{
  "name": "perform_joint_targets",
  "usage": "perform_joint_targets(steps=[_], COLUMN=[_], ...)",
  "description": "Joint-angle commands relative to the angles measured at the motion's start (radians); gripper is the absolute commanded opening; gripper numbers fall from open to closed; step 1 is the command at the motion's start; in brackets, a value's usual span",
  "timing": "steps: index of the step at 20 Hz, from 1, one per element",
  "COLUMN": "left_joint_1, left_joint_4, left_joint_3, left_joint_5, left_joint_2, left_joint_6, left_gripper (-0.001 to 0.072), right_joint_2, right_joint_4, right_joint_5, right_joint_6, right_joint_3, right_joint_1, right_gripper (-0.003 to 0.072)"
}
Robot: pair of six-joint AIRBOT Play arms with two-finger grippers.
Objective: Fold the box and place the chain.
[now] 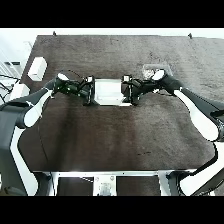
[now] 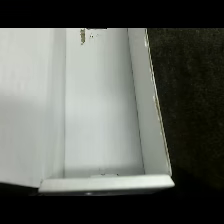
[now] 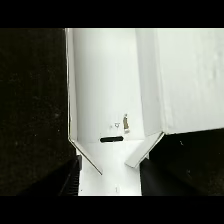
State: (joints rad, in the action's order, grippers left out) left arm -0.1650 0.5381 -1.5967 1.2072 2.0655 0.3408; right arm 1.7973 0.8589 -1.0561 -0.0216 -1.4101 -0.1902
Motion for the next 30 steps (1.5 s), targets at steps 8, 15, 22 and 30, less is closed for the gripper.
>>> perform_joint_targets(steps=[8,15,22,30], left_joint_1=[0.0,0.0,0.0,0.0], left_joint_4=[0.0,0.0,0.0,0.0], left_joint_3=[0.0,0.0,0.0,0.0], left_joint_5=[0.0,0.0,0.0,-0.001], left_joint_2=[0.0,0.0,0.0,0.0], left_joint_6=[0.0,0.0,0.0,0.0], left_gripper=[0.0528,0.0528,0.0528,0.0528], right_joint_2=[0.006,0.034,0.034,-0.023], right_joint_4=[-0.119,-0.13,-0.129,-0.114], right_joint_5=[0.046,0.058,0.055,-0.103], right_joint_6=[-0.066,-0.066,-0.065,0.11], right_joint_3=[0.001,0.001,0.001,0.001], right_joint_1=[-0.054,-0.06,-0.049,0.022], right_gripper=[0.0191,0.0358,0.0577,0.0018])
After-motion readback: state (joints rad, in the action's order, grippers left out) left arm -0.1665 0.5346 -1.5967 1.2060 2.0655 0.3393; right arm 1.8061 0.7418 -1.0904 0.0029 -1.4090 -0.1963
